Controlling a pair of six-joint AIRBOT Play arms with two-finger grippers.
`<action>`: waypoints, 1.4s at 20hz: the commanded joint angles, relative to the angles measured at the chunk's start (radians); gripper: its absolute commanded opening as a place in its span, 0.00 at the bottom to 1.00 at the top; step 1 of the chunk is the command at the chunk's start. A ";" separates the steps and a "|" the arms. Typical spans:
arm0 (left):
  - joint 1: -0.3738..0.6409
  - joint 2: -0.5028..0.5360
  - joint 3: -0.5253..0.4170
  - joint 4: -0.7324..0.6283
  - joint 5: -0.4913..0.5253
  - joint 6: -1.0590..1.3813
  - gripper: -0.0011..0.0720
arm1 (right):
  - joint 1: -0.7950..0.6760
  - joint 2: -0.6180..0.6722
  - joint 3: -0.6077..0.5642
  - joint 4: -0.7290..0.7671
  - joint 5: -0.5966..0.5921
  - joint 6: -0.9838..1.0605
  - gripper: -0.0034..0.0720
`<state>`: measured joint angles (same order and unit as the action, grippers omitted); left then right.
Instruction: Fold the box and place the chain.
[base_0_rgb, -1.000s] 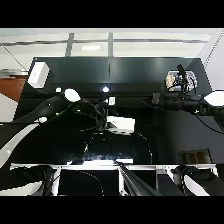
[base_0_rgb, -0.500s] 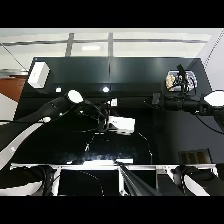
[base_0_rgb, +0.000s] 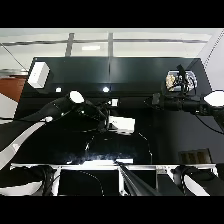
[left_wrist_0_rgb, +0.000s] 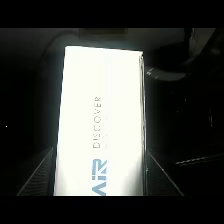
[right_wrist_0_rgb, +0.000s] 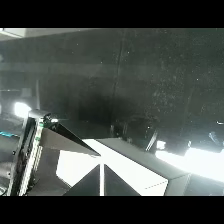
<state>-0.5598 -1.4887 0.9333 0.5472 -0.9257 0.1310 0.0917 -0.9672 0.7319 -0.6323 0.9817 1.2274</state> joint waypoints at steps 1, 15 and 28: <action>-0.003 -0.014 0.001 0.002 0.012 -0.002 0.98 | 0.000 0.000 0.001 0.000 0.000 0.000 0.09; 0.001 0.054 0.002 0.315 0.084 -0.364 0.54 | 0.000 0.001 0.001 0.000 -0.039 0.000 0.09; 1.023 0.313 0.000 0.521 -0.074 -0.872 0.52 | 0.000 0.001 0.001 0.000 -0.040 -0.008 0.09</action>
<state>0.2314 -1.1835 0.9337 1.0794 -1.0149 -0.6769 0.0917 -0.9672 0.7319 -0.6327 0.9424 1.2236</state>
